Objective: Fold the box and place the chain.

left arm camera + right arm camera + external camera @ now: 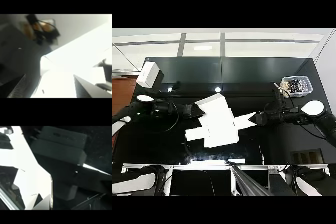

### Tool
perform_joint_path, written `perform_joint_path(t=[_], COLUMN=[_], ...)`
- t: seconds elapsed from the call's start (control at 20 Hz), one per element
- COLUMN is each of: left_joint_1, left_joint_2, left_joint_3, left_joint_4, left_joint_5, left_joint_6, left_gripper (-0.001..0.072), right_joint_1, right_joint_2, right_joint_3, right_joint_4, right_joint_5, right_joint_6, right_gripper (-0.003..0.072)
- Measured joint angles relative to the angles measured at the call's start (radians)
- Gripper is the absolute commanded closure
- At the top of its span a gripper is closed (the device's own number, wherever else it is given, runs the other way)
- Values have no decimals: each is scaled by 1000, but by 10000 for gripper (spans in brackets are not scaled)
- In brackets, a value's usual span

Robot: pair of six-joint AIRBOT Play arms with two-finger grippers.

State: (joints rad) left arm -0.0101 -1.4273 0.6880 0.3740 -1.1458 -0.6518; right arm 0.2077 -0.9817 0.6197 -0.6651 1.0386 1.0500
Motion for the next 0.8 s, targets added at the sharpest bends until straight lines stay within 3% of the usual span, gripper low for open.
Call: perform_joint_path(t=[0.3, 0.4, 0.6, 0.65, 0.75, 0.8], left_joint_1=[-47, -56, -63, -64, -65, -66], left_joint_2=[-144, -175, -235, -245, -257, -262], left_joint_3=[23, 52, 131, 147, 170, 176], left_joint_4=[-84, -84, -26, 9, 64, 84], left_joint_5=[-125, -156, -240, -256, -282, -288], left_joint_6=[323, 375, 421, 425, 433, 436], left_gripper=[45, 207, 240, 307, 332, 388], right_joint_1=[9, 10, 10, 10, 10, 10], right_joint_2=[2, 2, 2, 2, 2, 2], right_joint_3=[-3, -3, -3, -3, -3, -3], right_joint_4=[-1, -4, -21, -26, -30, -33], right_joint_5=[-7, -7, -6, -5, -4, -6], right_joint_6=[11, 13, 26, 28, 35, 37], right_gripper=[663, 663, 663, 663, 663, 663])
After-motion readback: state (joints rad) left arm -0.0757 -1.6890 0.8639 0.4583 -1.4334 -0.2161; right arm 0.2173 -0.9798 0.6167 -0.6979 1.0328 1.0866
